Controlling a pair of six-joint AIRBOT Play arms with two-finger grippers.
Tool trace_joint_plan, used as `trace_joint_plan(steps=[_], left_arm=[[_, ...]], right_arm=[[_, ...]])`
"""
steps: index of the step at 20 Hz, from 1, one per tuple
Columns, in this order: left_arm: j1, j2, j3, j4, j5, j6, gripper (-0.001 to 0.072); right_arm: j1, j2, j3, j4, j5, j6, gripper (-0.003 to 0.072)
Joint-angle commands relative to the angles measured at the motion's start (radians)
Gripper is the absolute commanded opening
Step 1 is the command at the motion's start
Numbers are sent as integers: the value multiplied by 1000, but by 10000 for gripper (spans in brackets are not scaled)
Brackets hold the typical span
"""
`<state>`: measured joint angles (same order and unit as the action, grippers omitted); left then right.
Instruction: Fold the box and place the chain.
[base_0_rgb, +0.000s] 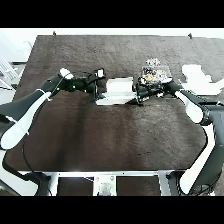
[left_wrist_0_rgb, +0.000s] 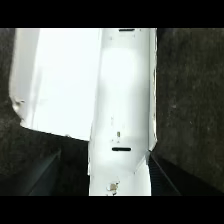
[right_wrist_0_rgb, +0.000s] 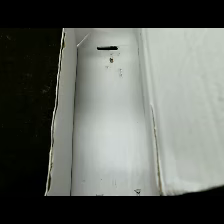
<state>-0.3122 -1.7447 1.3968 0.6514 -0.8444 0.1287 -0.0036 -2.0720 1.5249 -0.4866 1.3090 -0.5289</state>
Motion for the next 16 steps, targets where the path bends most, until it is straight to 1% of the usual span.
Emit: trace_joint_plan(steps=[1,7,12,16], left_arm=[[1,0,-11,55,33,-8,595],[1,-1,-11,81,17,-11,595],[-8,-41,-10,103,25,-16,595],[-10,-47,-10,98,26,-15,594]], right_arm=[[0,0,0,0,0,0,576],[0,0,0,0,0,0,576],[0,0,0,0,0,0,577],[0,0,0,0,0,0,577]])
